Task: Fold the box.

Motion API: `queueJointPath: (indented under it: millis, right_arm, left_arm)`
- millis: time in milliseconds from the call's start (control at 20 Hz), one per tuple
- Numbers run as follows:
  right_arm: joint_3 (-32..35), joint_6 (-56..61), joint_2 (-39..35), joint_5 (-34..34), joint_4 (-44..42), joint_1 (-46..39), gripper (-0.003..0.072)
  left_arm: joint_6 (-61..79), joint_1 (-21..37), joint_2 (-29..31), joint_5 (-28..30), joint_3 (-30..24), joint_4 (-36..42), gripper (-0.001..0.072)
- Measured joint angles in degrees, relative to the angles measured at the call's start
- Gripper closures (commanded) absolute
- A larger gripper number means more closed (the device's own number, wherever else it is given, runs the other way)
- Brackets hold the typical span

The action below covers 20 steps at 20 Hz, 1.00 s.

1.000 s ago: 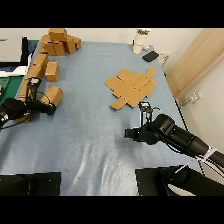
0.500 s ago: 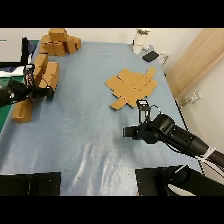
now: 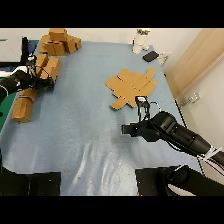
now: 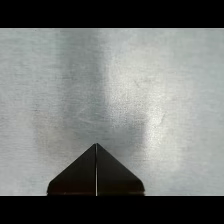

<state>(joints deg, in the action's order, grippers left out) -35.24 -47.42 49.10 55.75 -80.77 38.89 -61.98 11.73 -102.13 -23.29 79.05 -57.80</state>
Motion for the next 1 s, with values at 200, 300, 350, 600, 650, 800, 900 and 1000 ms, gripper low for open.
queueJointPath:
  millis: [200,300,350,600,650,800,900,1000]
  right_arm:
    - [-0.44,-0.17,0.0,-0.04,0.07,0.0,0.0681]
    - [-0.52,-0.2,0.0,-0.07,0.26,0.0,0.0681]
    - [-0.55,-0.2,0.0,-0.17,0.33,0.0,0.0681]
    - [-0.59,-0.24,0.0,-0.24,0.48,0.0,0.0681]
    - [-0.59,-0.24,0.0,-0.26,0.5,0.0,0.0681]
    - [-0.59,-0.26,0.0,-0.28,0.63,0.0,0.0681]
    - [-0.59,-0.26,0.0,-0.35,0.68,0.0,0.0681]
    - [-0.59,-0.26,0.0,-0.37,0.68,0.0,0.0681]
  left_arm:
    - [-2.38,-0.5,-3.28,-0.76,5.16,-2.43,0.0319]
    - [-2.86,-1.2,-4.24,-1.07,6.88,-4.13,0.0319]
    - [-3.34,-1.55,-4.59,-1.2,7.5,-5.42,0.0319]
    - [-8.33,-2.21,-5.25,-2.05,9.05,-12.63,0.0319]
    - [-9.16,-2.27,-5.29,-2.56,9.16,-14.08,0.0319]
    - [-11.02,-2.4,-5.35,-3.39,9.35,-16.92,0.0145]
    - [-11.85,-2.45,-5.35,-3.67,9.42,-17.99,0.0112]
    - [-12.9,-2.45,-5.35,-3.98,9.46,-18.49,0.0099]
